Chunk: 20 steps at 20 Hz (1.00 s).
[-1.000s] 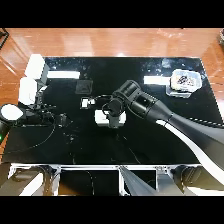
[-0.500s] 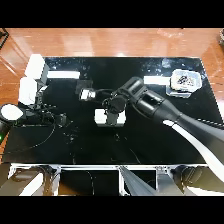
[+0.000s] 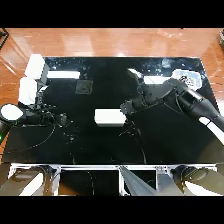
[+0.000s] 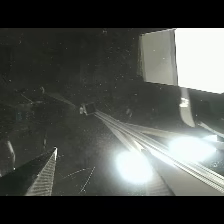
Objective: Fold the box and place the chain.
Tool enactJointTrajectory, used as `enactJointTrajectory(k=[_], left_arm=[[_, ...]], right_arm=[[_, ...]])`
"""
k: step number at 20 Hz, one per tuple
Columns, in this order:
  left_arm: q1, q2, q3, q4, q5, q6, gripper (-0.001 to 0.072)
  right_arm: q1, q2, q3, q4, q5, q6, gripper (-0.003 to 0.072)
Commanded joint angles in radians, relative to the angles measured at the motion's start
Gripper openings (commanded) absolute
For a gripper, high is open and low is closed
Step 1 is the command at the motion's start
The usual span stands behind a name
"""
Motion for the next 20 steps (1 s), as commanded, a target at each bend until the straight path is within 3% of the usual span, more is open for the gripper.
enactJointTrajectory(k=[1, 4, 9, 20], left_arm=[[0.001, -0.001, 0.0, -0.001, 0.003, 0.0, 0.0619], [0.001, -0.001, 0.0, 0.0, 0.003, 0.0, 0.0619], [0.001, -0.001, 0.0, 0.0, 0.006, 0.0, 0.0619], [0.001, -0.056, 0.0, -0.008, -0.002, 0.0, 0.0619]], right_arm=[[-0.008, 0.014, -0.128, 0.24, 0.063, 0.056, 0.0019], [0.005, -0.032, -0.127, 0.345, 0.092, 0.037, 0.0019], [0.005, -0.094, -0.127, 0.396, 0.109, 0.012, 0.0019], [0.049, -0.123, -0.118, 0.391, 0.187, 0.009, 0.002]])
